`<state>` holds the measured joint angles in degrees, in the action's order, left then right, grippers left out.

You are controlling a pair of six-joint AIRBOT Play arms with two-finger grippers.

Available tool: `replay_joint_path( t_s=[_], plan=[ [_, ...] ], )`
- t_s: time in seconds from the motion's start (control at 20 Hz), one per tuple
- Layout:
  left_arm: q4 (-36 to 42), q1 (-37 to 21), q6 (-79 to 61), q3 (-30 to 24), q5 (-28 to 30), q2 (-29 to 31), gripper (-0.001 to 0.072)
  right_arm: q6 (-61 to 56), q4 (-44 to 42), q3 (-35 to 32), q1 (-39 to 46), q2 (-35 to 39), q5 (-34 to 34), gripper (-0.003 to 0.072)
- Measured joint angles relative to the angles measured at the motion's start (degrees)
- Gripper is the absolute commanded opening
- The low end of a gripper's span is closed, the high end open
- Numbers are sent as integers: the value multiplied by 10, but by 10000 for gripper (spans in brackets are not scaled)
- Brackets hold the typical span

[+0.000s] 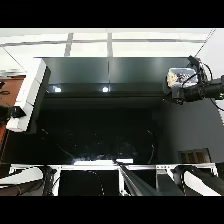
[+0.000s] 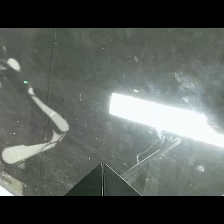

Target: Fold the box and place the chain.

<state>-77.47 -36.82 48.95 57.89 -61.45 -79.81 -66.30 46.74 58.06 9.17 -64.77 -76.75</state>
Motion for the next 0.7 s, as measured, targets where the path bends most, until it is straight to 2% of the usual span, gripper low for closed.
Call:
replay_joint_path(
  t_s=[0.05,0.25,0.4,0.45,0.55,0.7],
  plan=[
    [1,5,-3,3,15,-4,708,-4,0,0,0,0,0,13],
    [4,30,14,40,39,-8,707,-16,-3,0,0,0,2,13],
    [5,64,77,101,13,4,702,-19,-15,0,-1,0,13,13],
    [5,78,111,124,-5,11,637,-19,-17,0,-4,0,20,14],
    [6,104,179,156,-44,35,34,-14,-21,0,-14,0,37,13],
    [55,150,231,145,-67,97,23,5,-15,-2,-51,0,99,11]
  ],
)
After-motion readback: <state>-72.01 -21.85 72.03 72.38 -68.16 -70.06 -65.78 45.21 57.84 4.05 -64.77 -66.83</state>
